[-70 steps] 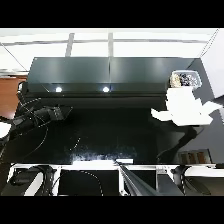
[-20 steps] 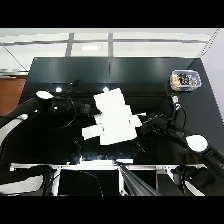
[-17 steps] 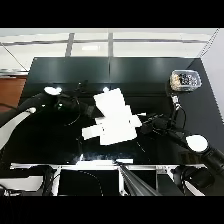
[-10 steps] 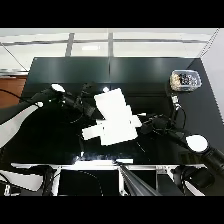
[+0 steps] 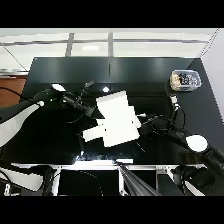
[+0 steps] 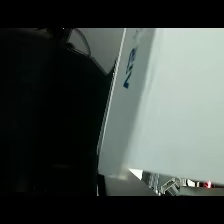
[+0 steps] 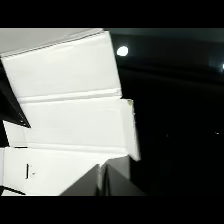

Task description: Fold the box and place the chain.

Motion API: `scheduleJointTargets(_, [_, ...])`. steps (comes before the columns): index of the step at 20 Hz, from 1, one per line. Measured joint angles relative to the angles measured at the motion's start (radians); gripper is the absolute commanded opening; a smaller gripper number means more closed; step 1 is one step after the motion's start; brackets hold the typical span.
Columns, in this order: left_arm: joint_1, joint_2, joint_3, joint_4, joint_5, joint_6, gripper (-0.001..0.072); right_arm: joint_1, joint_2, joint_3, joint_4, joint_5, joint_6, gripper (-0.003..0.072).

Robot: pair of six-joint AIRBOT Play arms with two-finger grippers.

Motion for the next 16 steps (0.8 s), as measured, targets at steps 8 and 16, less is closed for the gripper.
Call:
scheduleJointTargets(8, [-0.006,0.078,0.030,0.119,-0.008,0.037,0.0019,-0.229,0.016,0.141,-0.320,0.149,0.005,0.0662])
scheduleJointTargets(16, [-0.128,0.286,-0.022,0.320,0.157,0.333,0.0022,-0.359,0.018,0.268,-0.724,0.320,-0.092,0.0661])
